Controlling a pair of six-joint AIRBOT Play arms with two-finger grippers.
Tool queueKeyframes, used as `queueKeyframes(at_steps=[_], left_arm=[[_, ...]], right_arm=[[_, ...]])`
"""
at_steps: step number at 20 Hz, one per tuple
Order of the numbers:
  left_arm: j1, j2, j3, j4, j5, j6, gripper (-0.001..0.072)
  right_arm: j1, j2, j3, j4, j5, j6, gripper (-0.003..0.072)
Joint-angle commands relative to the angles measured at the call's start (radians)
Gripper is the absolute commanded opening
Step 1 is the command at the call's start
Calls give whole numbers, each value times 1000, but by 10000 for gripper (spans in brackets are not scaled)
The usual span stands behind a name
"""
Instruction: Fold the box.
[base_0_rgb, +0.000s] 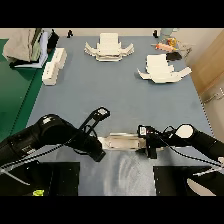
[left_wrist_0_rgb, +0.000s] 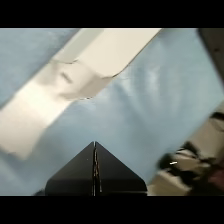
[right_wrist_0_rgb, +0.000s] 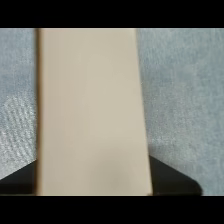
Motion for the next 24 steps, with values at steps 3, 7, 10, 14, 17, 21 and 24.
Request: queueKeyframes(at_steps=[3, 7, 10, 14, 17, 21, 24], left_arm=[[48, -193, 2, -380, 315, 43, 17], [195, -234, 2, -462, 413, 56, 17], [276, -242, 2, -479, 439, 54, 17], [294, -339, 2, -478, 365, 54, 16], [294, -412, 2, -478, 316, 56, 17], [291, -449, 2, -478, 304, 65, 17], [288, -449, 2, -480, 315, 80, 17]], right_arm=[[0, 1, 1, 0, 0, 0, 510], [0, 1, 1, 0, 0, 0, 510], [0, 1, 1, 0, 0, 0, 510], [0, 1, 1, 0, 0, 0, 510], [0, 1, 1, 0, 0, 0, 510], [0, 1, 1, 0, 0, 0, 510], [0, 1, 1, 0, 0, 0, 510]])
